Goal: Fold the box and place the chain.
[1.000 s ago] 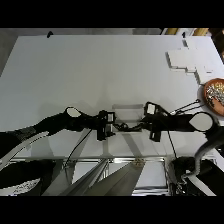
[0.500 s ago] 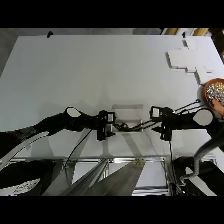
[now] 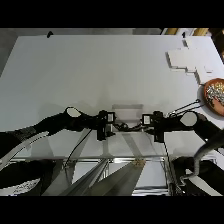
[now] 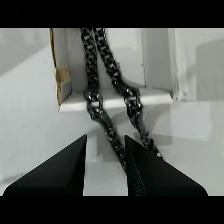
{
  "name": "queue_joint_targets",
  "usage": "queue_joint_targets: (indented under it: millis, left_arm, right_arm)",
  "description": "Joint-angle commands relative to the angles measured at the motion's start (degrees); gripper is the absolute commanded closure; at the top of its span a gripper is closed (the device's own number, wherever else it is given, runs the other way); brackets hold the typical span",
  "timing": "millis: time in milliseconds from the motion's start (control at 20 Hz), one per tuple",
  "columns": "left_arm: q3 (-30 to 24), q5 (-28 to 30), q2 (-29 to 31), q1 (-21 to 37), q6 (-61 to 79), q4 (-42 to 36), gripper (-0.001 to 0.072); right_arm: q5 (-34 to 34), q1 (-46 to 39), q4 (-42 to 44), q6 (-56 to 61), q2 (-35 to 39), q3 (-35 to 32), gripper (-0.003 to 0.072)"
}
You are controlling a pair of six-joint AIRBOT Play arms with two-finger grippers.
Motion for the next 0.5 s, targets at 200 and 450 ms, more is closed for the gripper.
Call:
queue_joint_targets:
  millis: [200,450]
  left_arm:
    - [0.00,0.02,-0.02,0.02,0.02,0.02,0.0456]
    - [0.00,0.02,-0.02,0.02,0.02,0.02,0.0456]
  right_arm:
    - [-3.63,1.64,3.52,-1.70,-3.74,-0.13,0.0576]
    - [-1.16,1.64,-3.30,9.35,0.81,-0.11,0.0666]
